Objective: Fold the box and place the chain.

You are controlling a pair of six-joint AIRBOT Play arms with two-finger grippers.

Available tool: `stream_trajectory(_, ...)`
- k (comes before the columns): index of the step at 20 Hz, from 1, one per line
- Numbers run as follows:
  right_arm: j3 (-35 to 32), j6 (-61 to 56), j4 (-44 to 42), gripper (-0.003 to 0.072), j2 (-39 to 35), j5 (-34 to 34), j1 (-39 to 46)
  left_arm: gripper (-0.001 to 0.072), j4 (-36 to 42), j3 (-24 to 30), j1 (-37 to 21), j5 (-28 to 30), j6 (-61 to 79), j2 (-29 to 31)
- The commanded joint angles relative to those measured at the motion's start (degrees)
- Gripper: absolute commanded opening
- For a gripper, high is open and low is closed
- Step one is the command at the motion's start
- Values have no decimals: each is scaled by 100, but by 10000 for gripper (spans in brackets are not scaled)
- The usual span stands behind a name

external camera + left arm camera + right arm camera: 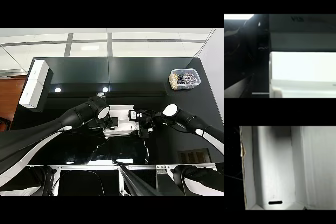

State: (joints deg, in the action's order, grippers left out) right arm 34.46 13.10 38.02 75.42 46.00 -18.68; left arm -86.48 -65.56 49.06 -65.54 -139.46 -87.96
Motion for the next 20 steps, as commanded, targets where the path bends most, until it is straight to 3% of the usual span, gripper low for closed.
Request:
stream_trajectory(1,0,-2,-2,263,4,2,-2,544,-48,-7,-7,-70,7,-42)
stream_trajectory(3,0,-2,-2,263,4,2,-2,542,22,-7,-7,-74,-13,-133)
stream_trajectory(4,0,-2,-2,262,4,2,0,508,42,-7,0,-68,-13,-155)
stream_trajectory(5,0,-2,-2,262,4,2,-2,398,37,-7,4,-57,-11,-164)
stream_trajectory(9,0,-2,-2,263,4,2,0,183,17,-7,-4,-48,-9,-166)
stream_trajectory(10,0,-2,-2,263,4,2,-2,23,17,-9,-7,-42,0,-166)
stream_trajectory(20,0,-2,-2,263,4,2,-2,27,24,-13,-4,33,39,-166)
